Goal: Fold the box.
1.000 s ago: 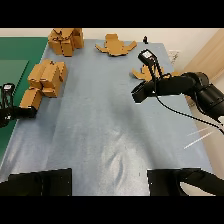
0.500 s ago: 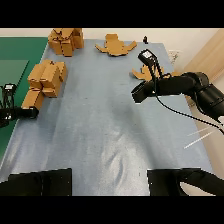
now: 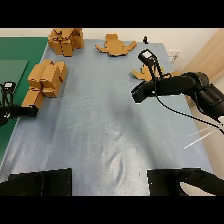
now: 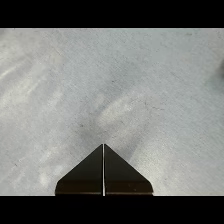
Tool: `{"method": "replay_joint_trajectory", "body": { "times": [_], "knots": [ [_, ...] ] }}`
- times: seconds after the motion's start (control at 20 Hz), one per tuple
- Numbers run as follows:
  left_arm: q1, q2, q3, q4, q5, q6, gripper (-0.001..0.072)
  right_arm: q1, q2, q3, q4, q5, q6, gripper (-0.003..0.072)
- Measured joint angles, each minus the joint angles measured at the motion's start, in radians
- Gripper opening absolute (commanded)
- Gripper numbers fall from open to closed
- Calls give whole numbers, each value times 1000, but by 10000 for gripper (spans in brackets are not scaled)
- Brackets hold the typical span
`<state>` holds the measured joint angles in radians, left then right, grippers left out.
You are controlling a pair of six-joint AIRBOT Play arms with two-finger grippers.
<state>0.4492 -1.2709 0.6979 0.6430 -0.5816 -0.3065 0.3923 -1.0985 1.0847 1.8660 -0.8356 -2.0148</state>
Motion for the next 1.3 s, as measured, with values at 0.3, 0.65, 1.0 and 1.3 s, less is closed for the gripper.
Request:
{"method": "replay_joint_trajectory", "body": {
  "times": [0.3, 0.65, 1.0, 1.3],
  "knots": [
    [0, 20, 92, 11, -79, -4, 696, 0, 0, 0, 0, 0, 0, 10],
    [-42, 142, 204, -18, -348, -3, 15, 0, -8, 0, 63, -2, 0, 9],
    [-370, 199, 244, -130, -580, -26, 16, 2, -38, 0, 154, -30, 0, 10],
    [-527, 204, 249, -169, -619, -31, 16, 2, -42, 0, 157, -35, 0, 10]
  ]
}}
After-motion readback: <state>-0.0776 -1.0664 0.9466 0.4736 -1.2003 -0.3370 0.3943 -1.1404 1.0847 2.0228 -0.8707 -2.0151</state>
